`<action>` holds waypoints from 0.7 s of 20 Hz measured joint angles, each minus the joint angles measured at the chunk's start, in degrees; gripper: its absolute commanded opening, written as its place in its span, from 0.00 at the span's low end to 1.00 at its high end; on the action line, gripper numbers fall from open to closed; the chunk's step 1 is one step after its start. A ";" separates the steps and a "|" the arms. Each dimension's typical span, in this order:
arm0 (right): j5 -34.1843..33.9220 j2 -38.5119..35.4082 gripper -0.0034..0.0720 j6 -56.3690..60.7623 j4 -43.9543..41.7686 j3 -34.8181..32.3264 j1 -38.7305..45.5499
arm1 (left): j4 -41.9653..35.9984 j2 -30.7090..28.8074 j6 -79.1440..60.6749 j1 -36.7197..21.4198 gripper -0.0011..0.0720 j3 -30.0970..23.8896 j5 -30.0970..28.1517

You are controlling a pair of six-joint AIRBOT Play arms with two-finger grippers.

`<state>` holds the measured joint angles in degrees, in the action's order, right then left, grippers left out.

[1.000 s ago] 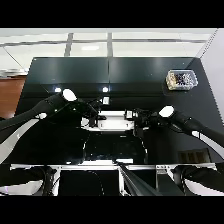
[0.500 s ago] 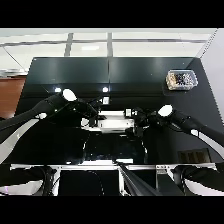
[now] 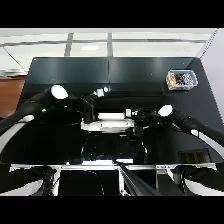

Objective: Fold the box and place the chain.

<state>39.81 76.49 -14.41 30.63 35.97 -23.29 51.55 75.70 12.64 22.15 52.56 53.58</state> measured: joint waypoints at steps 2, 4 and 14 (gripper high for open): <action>0.04 0.00 0.17 0.02 0.02 0.00 0.00 | 4.52 -4.09 8.57 -2.40 0.67 0.02 3.19; 0.07 0.00 0.17 0.02 0.04 0.00 0.00 | 5.84 -6.51 17.51 -4.48 0.05 -0.44 8.04; 0.04 0.00 0.17 0.31 0.04 0.00 0.00 | -29.42 -4.74 16.11 -2.51 0.05 -11.15 -0.61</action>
